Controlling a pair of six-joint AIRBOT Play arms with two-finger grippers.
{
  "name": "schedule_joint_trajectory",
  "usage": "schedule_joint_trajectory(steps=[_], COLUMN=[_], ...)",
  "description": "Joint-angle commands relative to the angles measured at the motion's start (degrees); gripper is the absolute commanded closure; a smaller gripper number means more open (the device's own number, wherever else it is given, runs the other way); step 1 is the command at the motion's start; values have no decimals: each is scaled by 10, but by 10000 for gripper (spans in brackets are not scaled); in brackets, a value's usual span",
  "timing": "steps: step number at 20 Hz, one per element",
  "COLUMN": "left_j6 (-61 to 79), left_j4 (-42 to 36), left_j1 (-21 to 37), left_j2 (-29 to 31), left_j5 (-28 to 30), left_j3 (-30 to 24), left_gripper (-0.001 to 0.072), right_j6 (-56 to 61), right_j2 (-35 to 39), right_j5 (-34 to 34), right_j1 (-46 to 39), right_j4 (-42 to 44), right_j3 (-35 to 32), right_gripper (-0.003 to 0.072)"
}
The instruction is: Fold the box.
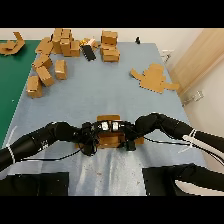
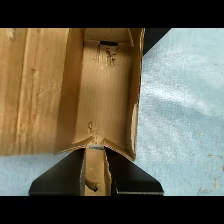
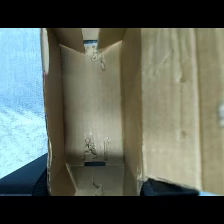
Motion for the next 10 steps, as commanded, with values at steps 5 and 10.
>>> schedule_joint_trajectory(steps=[5,10], left_j6=[0,0], left_j4=[-12,-15], left_j1=[-2,-3], left_j2=[-3,-3], left_j5=[10,10], left_j3=[0,0], left_gripper=[518,77], right_j6=[0,0], right_j2=[0,0], right_j5=[0,0], right_j1=[0,0], right_j4=[0,0], right_j3=[0,0], right_gripper=[105,105])
